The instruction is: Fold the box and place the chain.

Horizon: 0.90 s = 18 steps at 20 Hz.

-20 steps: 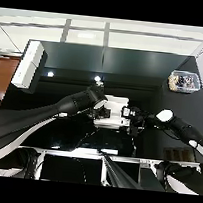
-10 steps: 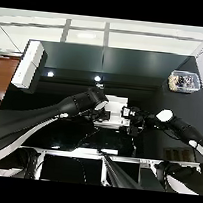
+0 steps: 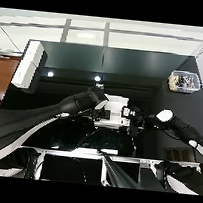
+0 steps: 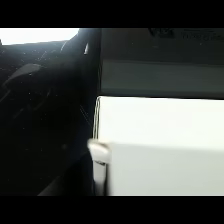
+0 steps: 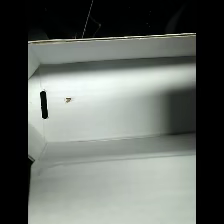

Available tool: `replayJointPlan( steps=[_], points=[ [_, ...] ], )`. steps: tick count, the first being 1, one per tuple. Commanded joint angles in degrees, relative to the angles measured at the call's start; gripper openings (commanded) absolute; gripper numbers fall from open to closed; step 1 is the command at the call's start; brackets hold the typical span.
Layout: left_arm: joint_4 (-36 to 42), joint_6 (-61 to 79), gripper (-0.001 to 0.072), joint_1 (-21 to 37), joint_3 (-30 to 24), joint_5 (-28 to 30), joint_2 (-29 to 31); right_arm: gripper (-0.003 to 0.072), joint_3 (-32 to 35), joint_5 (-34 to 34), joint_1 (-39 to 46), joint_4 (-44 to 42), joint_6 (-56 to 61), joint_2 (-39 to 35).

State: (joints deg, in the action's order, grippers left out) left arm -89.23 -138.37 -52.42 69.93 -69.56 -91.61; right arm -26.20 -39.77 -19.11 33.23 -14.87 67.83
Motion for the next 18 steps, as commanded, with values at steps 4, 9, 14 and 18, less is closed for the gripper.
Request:
replayJointPlan(
  steps=[4,9,14,18],
  points=[
    [1.38,0.11,0.0029,-0.07,0.0,0.28,-0.04,0.0404,0.02,-0.04,-0.04,0.02,-0.09,-0.02],
    [1.2,0.11,0.0029,-0.04,0.0,0.42,-0.04,0.0686,0.02,-0.09,0.35,0.33,3.37,-0.76],
    [0.52,0.11,0.0029,0.02,0.0,0.55,-0.04,0.0684,0.0,-3.85,2.1,9.11,6.32,-9.31],
    [0.28,0.11,0.0029,0.0,0.0,0.55,-0.04,0.0562,0.02,-5.29,2.01,12.85,7.87,-11.85]
  ],
)
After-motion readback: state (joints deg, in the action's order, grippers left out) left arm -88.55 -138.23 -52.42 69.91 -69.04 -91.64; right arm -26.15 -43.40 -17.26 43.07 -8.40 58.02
